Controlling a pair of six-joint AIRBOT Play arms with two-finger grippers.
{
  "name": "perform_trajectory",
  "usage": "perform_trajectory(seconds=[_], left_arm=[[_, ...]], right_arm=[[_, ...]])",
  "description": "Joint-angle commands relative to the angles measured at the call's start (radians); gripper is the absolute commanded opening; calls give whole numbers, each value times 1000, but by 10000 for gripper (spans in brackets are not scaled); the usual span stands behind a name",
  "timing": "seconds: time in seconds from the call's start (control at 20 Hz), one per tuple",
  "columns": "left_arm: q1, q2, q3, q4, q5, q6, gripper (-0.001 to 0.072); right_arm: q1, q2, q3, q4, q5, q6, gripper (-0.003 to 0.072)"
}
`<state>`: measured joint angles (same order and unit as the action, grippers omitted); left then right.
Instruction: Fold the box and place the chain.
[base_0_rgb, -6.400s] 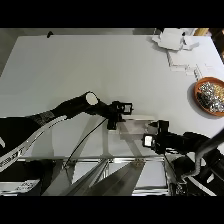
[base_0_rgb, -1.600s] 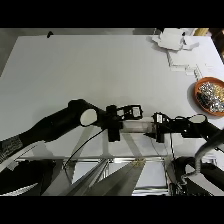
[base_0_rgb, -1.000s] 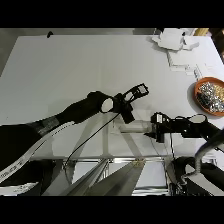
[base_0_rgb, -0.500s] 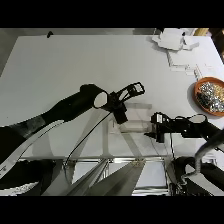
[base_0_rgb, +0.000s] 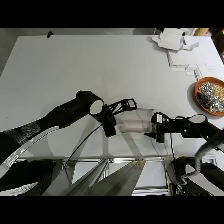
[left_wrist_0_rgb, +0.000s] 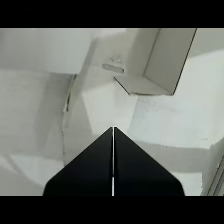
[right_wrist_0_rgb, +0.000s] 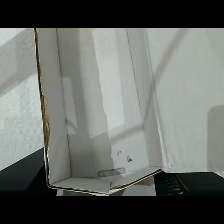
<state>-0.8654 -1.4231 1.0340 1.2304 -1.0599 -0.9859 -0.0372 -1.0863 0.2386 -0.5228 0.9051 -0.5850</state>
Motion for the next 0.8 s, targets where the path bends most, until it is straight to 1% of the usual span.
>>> perform_trajectory(seconds=[0.0, 0.05, 0.2, 0.25, 0.35, 0.4, 0.65, 0.75], left_arm=[[25, 1, -49, -11, -2, 119, 16], [35, 1, -60, -21, 8, 183, 79], [51, 0, -87, -37, 87, 342, 333], [53, 0, -90, -44, 117, 386, 393], [56, -2, -92, -74, 150, 465, 399], [57, -2, -92, -87, 161, 499, 420], [55, -28, -92, -154, 224, 617, 421], [44, -43, -92, -180, 225, 627, 411]], right_arm=[[0, 1, 0, 0, 0, 0, 409], [0, 1, 0, 0, 0, 0, 409], [0, 1, 0, 0, 0, 0, 409], [0, 1, 0, 0, 0, 0, 409], [0, 1, 0, 0, 0, 0, 409], [0, 1, 0, 0, 0, 0, 409], [0, 1, 0, 0, 0, 0, 409], [0, 1, 0, 0, 0, 0, 409]])
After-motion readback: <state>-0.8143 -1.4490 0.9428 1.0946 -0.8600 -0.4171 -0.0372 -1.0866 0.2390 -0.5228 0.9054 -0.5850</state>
